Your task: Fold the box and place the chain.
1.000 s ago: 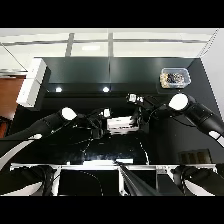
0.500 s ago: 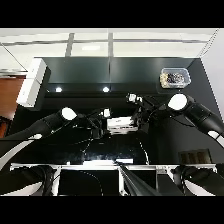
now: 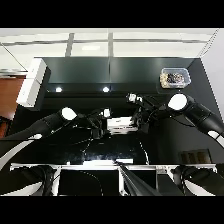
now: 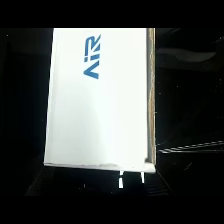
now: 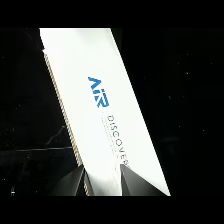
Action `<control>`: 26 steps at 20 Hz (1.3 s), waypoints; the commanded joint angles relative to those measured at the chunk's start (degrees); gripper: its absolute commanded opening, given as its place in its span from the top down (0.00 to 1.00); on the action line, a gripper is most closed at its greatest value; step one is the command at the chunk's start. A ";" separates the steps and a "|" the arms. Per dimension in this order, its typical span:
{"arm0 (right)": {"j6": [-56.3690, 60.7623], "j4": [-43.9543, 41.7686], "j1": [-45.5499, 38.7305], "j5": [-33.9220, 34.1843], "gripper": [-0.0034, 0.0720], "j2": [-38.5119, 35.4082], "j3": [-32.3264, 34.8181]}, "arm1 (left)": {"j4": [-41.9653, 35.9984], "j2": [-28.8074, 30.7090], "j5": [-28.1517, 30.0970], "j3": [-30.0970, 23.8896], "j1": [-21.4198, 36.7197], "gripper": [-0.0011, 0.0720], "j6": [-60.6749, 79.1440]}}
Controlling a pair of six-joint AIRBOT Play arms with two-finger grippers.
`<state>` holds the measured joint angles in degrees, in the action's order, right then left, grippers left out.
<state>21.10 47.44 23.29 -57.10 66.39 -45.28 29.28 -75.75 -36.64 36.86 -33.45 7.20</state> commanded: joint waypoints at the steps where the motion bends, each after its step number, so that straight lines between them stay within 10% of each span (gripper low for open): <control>1: 1.18 0.00 0.04 0.37 0.60 -0.02 -0.02 | 0.02 0.02 0.02 0.00 -0.02 0.68 0.00; 26: 4.02 -0.26 0.04 -2.36 0.60 -0.20 -0.55 | 0.02 0.02 0.04 0.00 -0.02 0.68 0.00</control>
<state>24.53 47.00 23.29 -57.32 66.24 -45.80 29.30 -75.75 -36.64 36.86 -33.45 7.20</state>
